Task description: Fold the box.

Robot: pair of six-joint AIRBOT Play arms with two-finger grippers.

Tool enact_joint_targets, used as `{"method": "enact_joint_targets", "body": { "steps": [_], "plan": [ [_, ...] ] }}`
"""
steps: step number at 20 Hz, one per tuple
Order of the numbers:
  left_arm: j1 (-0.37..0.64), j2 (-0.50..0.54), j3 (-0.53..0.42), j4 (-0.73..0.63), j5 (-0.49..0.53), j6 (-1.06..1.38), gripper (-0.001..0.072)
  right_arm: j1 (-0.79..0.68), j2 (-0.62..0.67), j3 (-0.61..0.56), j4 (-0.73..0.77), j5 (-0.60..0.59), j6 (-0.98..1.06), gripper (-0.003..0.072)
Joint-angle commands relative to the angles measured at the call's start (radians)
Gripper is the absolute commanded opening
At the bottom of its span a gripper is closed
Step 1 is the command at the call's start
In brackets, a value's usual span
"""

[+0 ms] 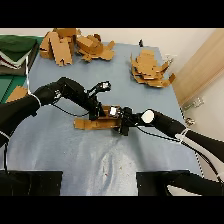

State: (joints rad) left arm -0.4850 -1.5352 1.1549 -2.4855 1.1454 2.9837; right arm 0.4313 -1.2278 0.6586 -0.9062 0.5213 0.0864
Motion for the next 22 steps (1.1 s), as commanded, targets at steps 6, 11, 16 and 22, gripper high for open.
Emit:
{"method": "enact_joint_targets", "body": {
  "steps": [6, 11, 16, 22],
  "plan": [
    [0.0, 0.0, 0.001, 0.002, -0.003, 0.0, 0.0014, -0.021, -0.013, 0.013, 0.134, 0.126, -0.145, 0.0714],
    [0.0, 0.0, 0.001, 0.002, -0.002, 0.0, 0.0014, -0.02, -0.013, 0.013, 0.134, 0.126, -0.144, 0.0714],
    [0.0, 0.0, 0.001, 0.002, -0.002, 0.0, 0.0014, -0.02, -0.013, 0.013, 0.133, 0.125, -0.144, 0.0714],
    [-0.001, 0.0, 0.001, -0.005, -0.001, 0.0, 0.0014, -0.02, -0.013, 0.013, 0.152, 0.12, -0.143, 0.0714]
  ]
}}
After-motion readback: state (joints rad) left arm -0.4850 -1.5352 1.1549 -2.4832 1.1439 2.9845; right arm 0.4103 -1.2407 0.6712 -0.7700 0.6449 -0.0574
